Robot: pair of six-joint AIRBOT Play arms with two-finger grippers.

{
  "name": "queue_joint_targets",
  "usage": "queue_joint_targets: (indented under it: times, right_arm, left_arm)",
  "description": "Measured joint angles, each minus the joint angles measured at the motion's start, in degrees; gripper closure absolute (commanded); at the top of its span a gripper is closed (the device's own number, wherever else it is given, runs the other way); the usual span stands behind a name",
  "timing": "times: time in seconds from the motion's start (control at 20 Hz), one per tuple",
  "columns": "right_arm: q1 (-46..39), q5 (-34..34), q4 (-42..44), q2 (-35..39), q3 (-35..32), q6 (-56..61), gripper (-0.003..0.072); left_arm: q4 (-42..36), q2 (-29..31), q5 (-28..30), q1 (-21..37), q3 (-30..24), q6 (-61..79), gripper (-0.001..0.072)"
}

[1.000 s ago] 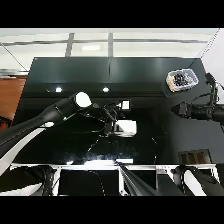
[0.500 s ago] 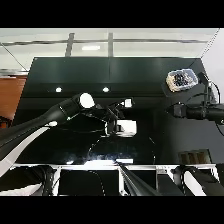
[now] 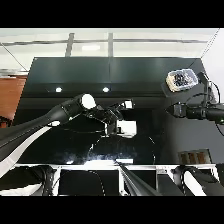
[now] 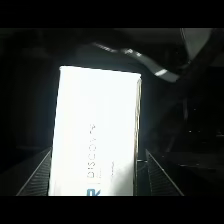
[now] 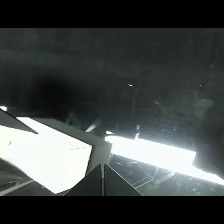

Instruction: Fold the box and place the chain.

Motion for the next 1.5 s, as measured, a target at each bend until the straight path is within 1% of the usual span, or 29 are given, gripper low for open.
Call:
queue_joint_targets:
  times: [0.35,0.7,0.75,0.8,0.85,1.0,1.1,1.25,1.4,1.5]
  right_arm:
    - [0.0,-0.28,-0.7,0.0,0.0,0.11,0.0672]
    - [0.0,-0.72,-0.79,-0.02,0.0,0.24,0.0673]
    - [0.0,-0.76,-0.81,-0.02,0.0,0.24,0.0673]
    - [0.0,-0.76,-0.81,-0.02,0.0,0.24,0.0673]
    - [0.0,-0.85,-0.81,0.0,0.0,0.24,0.0672]
    - [0.0,-0.9,-0.83,-0.02,0.0,0.24,0.0672]
    - [0.0,-0.92,-0.83,-0.02,0.0,0.24,0.0672]
    - [0.0,-1.38,-0.83,-0.02,0.0,0.24,0.0672]
    - [0.0,-2.08,-0.81,-0.02,0.0,0.5,0.0672]
    - [0.0,-2.4,-0.79,-0.02,0.0,0.76,0.0672]
  left_arm:
    - [1.11,-1.01,0.44,-1.36,0.0,0.0,0.0]
    - [10.1,-3.04,3.87,-5.29,0.0,-0.17,0.0006]
    - [10.88,-3.28,4.11,-5.57,0.02,-0.17,0.0102]
    - [11.54,-3.48,4.13,-5.77,0.15,-0.35,0.0303]
    - [12.11,-3.54,3.65,-5.81,0.55,-0.33,0.0434]
    - [13.14,-3.54,0.87,-5.09,2.69,-2.56,0.0435]
    - [15.47,-3.19,-0.63,-3.08,4.42,-7.39,0.0436]
    - [22.45,-2.05,-3.5,3.06,6.27,-18.84,0.0436]
    - [32.85,-1.4,-5.2,12.94,8.39,-31.19,0.0435]
    - [38.64,-1.33,-4.57,21.51,10.54,-38.45,0.0434]
